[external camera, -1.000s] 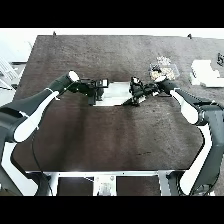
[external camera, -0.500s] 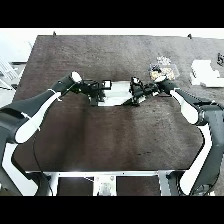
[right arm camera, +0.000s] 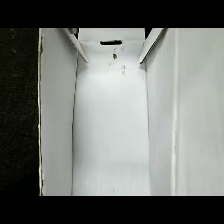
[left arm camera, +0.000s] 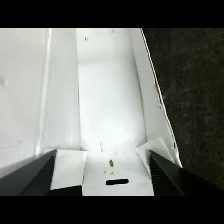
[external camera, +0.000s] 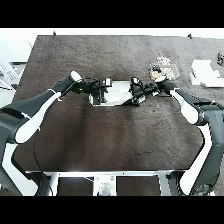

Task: Fold the box and place the chain.

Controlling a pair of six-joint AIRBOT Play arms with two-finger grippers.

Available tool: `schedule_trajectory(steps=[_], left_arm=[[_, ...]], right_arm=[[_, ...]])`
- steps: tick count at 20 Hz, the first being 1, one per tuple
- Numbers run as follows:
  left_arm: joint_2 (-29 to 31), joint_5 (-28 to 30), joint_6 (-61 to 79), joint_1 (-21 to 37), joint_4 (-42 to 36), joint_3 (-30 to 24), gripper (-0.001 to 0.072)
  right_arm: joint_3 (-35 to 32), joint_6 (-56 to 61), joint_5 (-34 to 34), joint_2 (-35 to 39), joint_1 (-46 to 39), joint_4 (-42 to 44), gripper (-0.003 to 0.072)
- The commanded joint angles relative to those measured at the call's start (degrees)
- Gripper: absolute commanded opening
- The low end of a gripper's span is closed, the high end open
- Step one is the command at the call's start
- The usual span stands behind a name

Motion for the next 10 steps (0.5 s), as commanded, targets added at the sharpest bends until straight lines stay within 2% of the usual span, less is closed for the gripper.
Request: schedule_trajectory(steps=[1,6,7,8,9,10], left_arm=[[0.0,-0.5,-1.3,0.0,-0.4,0.0,0.0720],[0.0,0.0,-1.6,0.0,-0.2,0.0,0.0710],[0.0,0.0,-1.9,0.0,0.3,0.0,0.0598],[0.0,-1.0,-1.9,0.0,1.3,0.0,0.0383],[0.0,-2.1,-1.9,0.0,2.6,0.0,0.0335],[0.0,-3.1,-2.0,0.0,3.9,0.0,0.0253]], right_arm=[[0.0,0.1,0.0,0.0,0.0,0.0,0.0456],[0.0,0.1,0.0,0.0,0.0,0.0,0.0457],[0.0,0.1,0.0,0.0,0.0,0.0,0.0456],[0.0,0.1,0.0,0.0,0.0,0.0,0.0457],[0.0,0.1,0.0,0.0,0.0,0.0,0.0457],[0.0,0.1,0.0,0.0,0.0,0.0,0.0457]])
